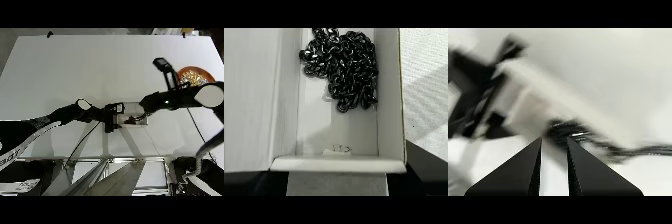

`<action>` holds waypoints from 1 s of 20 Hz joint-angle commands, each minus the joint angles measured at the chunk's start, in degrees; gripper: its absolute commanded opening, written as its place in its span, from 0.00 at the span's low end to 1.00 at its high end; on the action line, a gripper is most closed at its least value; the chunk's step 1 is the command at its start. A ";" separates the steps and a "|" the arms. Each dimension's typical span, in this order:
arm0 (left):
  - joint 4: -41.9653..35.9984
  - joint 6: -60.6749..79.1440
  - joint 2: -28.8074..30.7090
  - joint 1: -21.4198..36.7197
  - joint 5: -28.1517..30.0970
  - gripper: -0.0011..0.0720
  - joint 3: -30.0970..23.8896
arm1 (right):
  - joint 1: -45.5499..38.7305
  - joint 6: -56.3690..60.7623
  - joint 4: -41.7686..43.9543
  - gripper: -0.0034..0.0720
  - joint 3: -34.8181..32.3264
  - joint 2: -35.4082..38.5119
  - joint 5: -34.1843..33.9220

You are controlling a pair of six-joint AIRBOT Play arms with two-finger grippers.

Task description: Fold the box and place the chain.

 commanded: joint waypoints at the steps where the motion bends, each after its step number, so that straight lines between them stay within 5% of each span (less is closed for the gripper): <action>1: 0.02 0.00 0.02 -0.02 0.02 0.39 -0.02 | -9.18 0.00 -6.29 0.25 2.97 -0.61 3.76; 6: 0.02 0.00 0.02 -0.02 0.02 0.39 -0.02 | -18.80 0.57 -13.40 0.27 2.80 -6.99 5.75; 9: 0.02 0.00 0.02 -0.02 0.02 0.39 -0.02 | -21.16 0.57 -13.70 0.47 2.60 -12.98 4.87; 20: 0.02 0.00 0.02 -0.02 0.02 0.39 -0.02 | -21.24 0.59 -14.40 0.47 1.38 -27.78 -1.40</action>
